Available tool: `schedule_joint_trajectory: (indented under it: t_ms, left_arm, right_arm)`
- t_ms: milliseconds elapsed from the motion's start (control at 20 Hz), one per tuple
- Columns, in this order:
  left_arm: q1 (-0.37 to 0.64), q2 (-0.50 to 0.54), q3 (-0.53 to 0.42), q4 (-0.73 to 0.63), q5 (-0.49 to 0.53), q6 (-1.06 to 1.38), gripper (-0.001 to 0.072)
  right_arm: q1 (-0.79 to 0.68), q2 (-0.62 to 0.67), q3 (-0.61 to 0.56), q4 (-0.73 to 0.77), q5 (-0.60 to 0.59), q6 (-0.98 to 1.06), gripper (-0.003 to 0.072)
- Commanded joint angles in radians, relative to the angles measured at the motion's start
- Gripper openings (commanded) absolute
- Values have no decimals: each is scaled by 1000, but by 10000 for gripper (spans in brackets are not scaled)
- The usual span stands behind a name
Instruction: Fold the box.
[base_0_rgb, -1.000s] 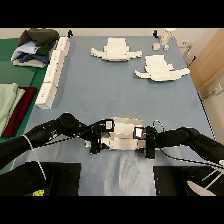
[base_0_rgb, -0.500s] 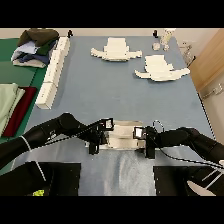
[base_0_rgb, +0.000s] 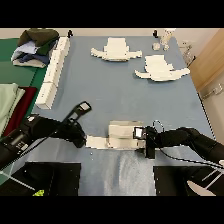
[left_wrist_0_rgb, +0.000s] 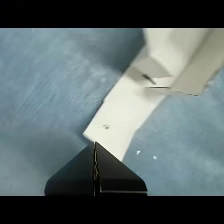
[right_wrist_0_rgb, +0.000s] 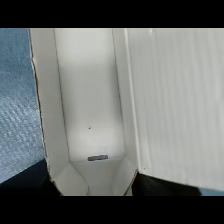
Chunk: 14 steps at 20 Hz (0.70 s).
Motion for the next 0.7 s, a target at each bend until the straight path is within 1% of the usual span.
schedule_joint_trajectory:
  t_ms: [0, 100, 200, 300, 450, 550, 650]
  left_arm:
    - [212, 68, -2, 148, -202, -323, 11]
    - [384, 26, -14, 85, -244, -325, 11]
    - [536, -35, -30, -2, -232, -324, 11]
    - [619, -81, -45, -29, -181, -328, 10]
    - [634, -93, -71, -47, -66, -397, 10]
    - [635, -93, -100, -114, -15, -383, 11]
    - [635, -97, -141, -203, 5, -309, 10]
  right_arm:
    - [1, -1, -1, 0, 0, 0, 406]
    - [1, -1, -1, 0, 0, 0, 406]
    - [1, -1, -1, 0, 0, 0, 406]
    - [1, -1, -1, 0, 0, 0, 406]
    - [1, -1, -1, 0, 0, 0, 406]
    - [1, -1, -1, 0, 0, 0, 406]
    - [1, -1, -1, 0, 0, 0, 406]
